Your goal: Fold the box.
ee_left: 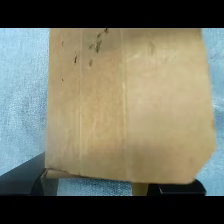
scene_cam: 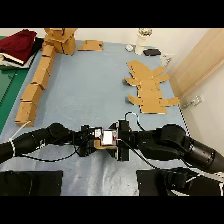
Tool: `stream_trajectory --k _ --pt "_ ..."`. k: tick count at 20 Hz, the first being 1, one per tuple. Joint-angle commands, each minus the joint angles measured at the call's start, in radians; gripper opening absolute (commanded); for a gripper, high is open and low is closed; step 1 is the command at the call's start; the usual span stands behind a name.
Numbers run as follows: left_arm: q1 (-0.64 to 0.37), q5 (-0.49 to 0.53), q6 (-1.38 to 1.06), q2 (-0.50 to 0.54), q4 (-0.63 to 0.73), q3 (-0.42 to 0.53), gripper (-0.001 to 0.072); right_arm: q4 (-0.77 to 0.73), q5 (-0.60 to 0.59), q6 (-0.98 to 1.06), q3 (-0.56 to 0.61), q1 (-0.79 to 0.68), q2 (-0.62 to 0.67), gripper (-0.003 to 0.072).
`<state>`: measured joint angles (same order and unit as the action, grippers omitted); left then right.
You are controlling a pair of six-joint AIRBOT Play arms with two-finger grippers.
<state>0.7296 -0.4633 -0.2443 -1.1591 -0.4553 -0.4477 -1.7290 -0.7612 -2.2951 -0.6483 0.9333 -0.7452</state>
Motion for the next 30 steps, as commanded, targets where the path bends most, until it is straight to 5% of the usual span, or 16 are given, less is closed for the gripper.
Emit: stream_trajectory --k 1,9,12,25,30 --pt "0.0 0.0 0.0 0.0 0.0 0.0 0.0488 0.041 0.052 0.0 -0.001 -0.006 -0.034 0.0685" --pt "0.0 0.0 0.0 0.0 0.0 0.0 0.0488 -0.007 0.045 -0.047 0.0 0.01 -0.155 0.0684" --pt "0.0 0.0 0.0 0.0 0.0 0.0 0.0488 -0.007 0.046 -0.047 0.0 0.01 -0.19 0.0591" --pt "0.0 0.0 0.0 0.0 0.0 0.0 0.0488 0.111 -0.01 0.056 -0.001 0.047 -0.203 0.0584" --pt "0.0 0.0 0.0 0.0 0.0 0.0 0.0488 0.032 -0.06 0.052 -0.001 0.047 -0.167 0.0589"
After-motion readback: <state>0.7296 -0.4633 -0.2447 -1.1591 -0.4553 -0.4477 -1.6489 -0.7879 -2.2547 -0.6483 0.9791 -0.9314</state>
